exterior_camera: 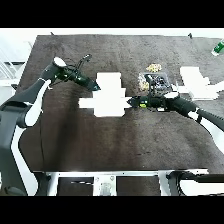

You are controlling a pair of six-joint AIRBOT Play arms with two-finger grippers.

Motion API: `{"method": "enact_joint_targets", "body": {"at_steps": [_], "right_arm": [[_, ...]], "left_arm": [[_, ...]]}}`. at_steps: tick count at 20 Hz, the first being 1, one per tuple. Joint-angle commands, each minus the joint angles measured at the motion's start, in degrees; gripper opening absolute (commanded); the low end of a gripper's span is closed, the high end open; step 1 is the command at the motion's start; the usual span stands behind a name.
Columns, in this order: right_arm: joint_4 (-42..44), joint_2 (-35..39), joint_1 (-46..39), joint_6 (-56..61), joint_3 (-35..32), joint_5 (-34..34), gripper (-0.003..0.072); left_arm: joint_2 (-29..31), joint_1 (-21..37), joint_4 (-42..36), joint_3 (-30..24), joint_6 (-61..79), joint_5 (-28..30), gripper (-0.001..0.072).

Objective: Fold the box and place the chain.

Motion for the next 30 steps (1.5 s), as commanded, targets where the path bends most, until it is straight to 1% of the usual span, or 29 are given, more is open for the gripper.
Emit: {"method": "enact_joint_targets", "body": {"at_steps": [1,3,6,10,11,12,13,14,16,17,19,20,24,29,30], "right_arm": [[0.00,-0.02,0.04,0.02,0.00,0.02,0.0009],[-0.02,-0.02,0.04,0.02,0.00,0.02,0.0010],[-0.02,-0.02,0.04,0.02,0.00,0.02,0.0010],[-0.02,-0.02,0.04,0.02,0.00,0.02,0.0009],[-0.04,-0.02,0.04,0.02,0.00,0.04,0.0010],[-0.02,-0.02,0.04,0.02,0.00,0.04,0.0009],[-0.04,-0.02,0.04,0.02,0.00,0.04,0.0010],[-0.02,-0.02,0.04,0.02,0.00,0.04,0.0010],[-0.04,-0.02,0.04,0.00,0.00,0.04,0.0009],[-0.04,-0.02,0.04,0.00,0.00,0.04,0.0010],[-0.04,-0.02,0.04,0.00,0.00,0.02,0.0010],[-0.04,-0.02,0.04,0.00,0.00,0.02,0.0010],[-0.04,-0.02,-0.04,0.00,0.00,0.02,0.0010],[-0.02,-0.02,-0.04,0.02,0.00,0.00,0.0009],[-0.02,-0.02,-0.04,0.02,0.00,0.00,0.0010]], "left_arm": [[-0.57,-0.22,-0.81,0.07,0.44,-1.88,0.0627],[-1.84,-0.20,-2.05,0.07,1.46,-3.65,0.0628],[-2.51,-0.20,-5.64,0.09,3.15,-3.80,0.0621],[-2.60,-0.20,-5.68,0.07,3.39,-4.20,0.0620],[-2.60,-0.20,-5.70,0.07,3.41,-4.42,0.0585],[-2.60,-0.20,-5.68,0.07,3.43,-4.46,0.0533],[-2.60,-0.20,-5.68,0.07,3.43,-4.48,0.0533],[-2.60,-0.13,-5.68,0.07,3.54,-4.55,0.0483],[-2.58,0.04,-5.81,0.09,3.87,-4.44,0.0463],[-2.60,0.22,-5.88,0.09,3.85,-4.44,0.0429],[-2.58,0.83,-5.86,0.07,3.80,-4.66,0.0426],[-2.60,1.07,-5.86,0.07,3.82,-4.87,0.0366],[-2.60,1.29,-5.81,0.07,4.85,-6.29,0.0365],[-2.78,0.98,-5.25,0.07,5.62,-6.69,0.0365],[-2.78,0.98,-5.46,0.07,5.92,-6.58,0.0300]]}}
